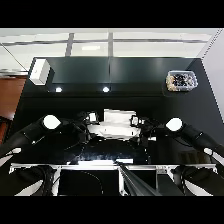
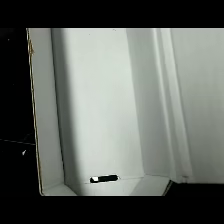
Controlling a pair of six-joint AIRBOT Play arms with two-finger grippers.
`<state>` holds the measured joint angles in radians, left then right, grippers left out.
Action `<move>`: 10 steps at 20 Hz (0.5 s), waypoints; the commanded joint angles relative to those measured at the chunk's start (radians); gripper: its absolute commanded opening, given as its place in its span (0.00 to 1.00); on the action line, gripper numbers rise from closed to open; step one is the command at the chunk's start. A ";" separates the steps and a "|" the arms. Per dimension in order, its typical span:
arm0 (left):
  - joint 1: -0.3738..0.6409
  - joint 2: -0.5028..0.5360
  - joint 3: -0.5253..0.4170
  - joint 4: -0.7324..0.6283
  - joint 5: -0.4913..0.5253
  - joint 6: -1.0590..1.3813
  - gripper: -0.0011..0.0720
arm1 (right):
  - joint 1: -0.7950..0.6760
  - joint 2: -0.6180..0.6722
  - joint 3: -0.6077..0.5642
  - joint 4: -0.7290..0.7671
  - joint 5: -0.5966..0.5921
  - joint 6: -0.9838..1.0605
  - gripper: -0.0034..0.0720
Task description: Fold the box and place the chain.
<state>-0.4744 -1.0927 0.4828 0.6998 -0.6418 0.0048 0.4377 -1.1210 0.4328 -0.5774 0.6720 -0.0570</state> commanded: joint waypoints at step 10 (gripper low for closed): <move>-0.005 -0.167 0.144 -0.054 -0.172 0.127 0.31 | 0.001 0.001 0.001 0.000 0.001 0.000 0.66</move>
